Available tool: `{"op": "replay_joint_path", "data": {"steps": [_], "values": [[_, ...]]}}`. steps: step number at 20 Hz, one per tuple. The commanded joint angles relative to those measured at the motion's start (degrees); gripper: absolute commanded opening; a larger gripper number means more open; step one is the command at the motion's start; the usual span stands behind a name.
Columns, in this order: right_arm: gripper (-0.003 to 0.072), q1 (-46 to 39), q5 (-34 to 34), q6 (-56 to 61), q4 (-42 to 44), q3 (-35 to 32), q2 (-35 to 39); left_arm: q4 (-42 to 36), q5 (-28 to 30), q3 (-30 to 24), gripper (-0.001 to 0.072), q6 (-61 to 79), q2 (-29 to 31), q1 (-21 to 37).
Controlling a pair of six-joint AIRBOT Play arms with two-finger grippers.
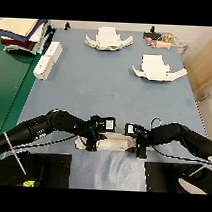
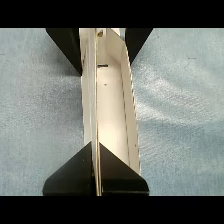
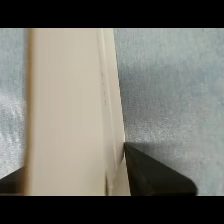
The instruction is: Fold the box.
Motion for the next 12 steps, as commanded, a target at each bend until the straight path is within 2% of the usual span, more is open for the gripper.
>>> {"op": "replay_joint_path", "data": {"steps": [1,9,10,11,12], "values": [[0.0520,0.0,-0.3,0.0,-0.2,0.0,0.0,0.0,0.0,0.0,0.0014,0.0,0.0,0.0],[0.0520,0.0,-0.3,0.0,-0.2,0.0,0.0,-3.2,-0.1,0.0,0.0016,-0.1,0.0,0.0],[0.0520,0.0,-0.3,0.0,-0.2,0.0,0.0,-3.1,-0.1,0.0,0.0083,-1.6,0.1,0.0],[0.0520,0.0,-0.3,0.0,-0.2,0.0,0.0,-3.0,-0.1,0.0,0.0371,-3.0,0.3,0.0],[0.0520,0.0,-0.3,0.0,-0.2,0.0,0.0,-2.6,-0.2,0.0,0.0614,-4.7,0.8,0.1]]}}
